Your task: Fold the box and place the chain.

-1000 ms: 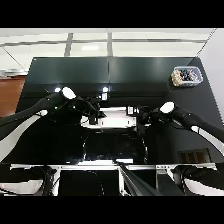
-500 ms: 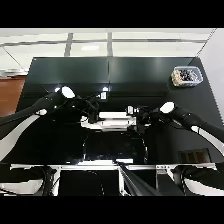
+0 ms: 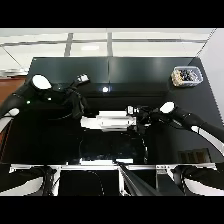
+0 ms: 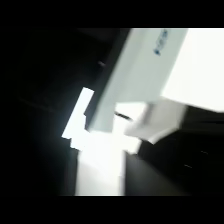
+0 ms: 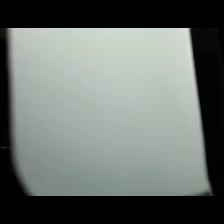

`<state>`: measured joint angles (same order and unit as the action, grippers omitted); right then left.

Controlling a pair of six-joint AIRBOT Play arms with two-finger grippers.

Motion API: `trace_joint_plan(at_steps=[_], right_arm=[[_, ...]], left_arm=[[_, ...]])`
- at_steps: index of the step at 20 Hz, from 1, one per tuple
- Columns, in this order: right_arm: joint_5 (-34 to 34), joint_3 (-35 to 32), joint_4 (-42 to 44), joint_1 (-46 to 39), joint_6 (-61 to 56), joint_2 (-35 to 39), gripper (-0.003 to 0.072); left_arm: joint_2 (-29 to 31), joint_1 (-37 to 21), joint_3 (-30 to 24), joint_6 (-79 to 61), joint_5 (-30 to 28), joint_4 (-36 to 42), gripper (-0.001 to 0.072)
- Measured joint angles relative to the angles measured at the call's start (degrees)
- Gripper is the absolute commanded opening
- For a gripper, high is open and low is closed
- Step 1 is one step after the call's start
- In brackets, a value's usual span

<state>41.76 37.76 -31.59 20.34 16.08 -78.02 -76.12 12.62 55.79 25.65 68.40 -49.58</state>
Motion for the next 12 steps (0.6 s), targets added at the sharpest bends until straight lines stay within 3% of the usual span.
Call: trace_joint_plan(at_steps=[1, 2, 5, 9, 12], right_arm=[[0.00, 0.00, 0.00, 0.00, 0.02, 0.00, 0.0211], [0.00, 0.00, 0.00, 0.00, 0.02, 0.00, 0.0169], [0.00, 0.00, 0.00, 0.00, 0.04, 0.00, 0.0169], [0.00, 0.00, 0.00, 0.00, 0.04, 0.00, 0.0169], [0.00, 0.00, 0.00, 0.00, 0.02, 0.00, 0.0169]], left_arm=[[0.09, -0.72, -0.42, 2.34, 3.82, 1.07, 0.0026], [0.07, -0.98, -1.25, 4.74, 7.41, 2.80, 0.0026], [-0.07, 0.76, -4.44, 6.19, 9.46, 10.73, 0.0026], [-0.09, 4.55, -5.75, 1.29, -0.17, 22.58, 0.0026], [-0.26, 6.73, -5.57, -0.72, -12.00, 23.71, 0.0026]])
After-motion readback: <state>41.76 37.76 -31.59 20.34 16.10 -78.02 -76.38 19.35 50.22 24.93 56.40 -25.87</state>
